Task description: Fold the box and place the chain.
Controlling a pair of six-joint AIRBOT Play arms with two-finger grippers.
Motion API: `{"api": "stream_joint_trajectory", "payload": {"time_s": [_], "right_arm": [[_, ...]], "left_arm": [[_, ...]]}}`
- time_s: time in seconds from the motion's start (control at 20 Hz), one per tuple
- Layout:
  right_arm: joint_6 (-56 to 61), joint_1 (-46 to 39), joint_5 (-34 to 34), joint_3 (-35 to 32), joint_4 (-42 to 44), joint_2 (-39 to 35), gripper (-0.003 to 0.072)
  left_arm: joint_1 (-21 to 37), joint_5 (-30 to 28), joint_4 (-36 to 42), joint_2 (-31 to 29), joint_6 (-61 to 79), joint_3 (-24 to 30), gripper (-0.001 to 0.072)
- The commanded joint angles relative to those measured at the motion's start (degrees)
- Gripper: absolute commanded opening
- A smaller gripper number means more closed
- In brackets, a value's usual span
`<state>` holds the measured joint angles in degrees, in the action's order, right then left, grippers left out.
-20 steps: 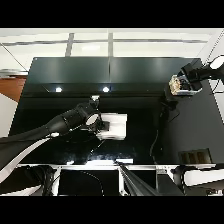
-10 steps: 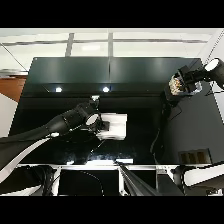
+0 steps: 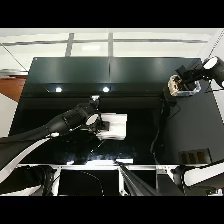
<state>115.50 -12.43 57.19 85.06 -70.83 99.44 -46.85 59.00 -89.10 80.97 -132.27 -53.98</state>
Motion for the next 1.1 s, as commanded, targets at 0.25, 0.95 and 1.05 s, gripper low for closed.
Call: {"api": "stream_joint_trajectory", "payload": {"time_s": [0.25, 0.95, 1.05], "right_arm": [[-17.7, -1.7, 8.2, 6.7, 0.4, -10.3, 0.004], [-35.7, -3.0, 20.5, 7.0, 12.5, -38.5, 0.0039], [-38.1, -1.2, 27.6, 6.5, 13.5, -40.2, 0.0039]], "left_arm": [[0.0, -0.3, 0.0, 0.0, 0.0, 0.0, 0.0029], [0.0, -0.3, 0.0, 0.0, 0.0, 0.0, 0.0029], [0.0, -0.4, 0.0, 0.0, 0.0, 0.0, 0.0029]]}}
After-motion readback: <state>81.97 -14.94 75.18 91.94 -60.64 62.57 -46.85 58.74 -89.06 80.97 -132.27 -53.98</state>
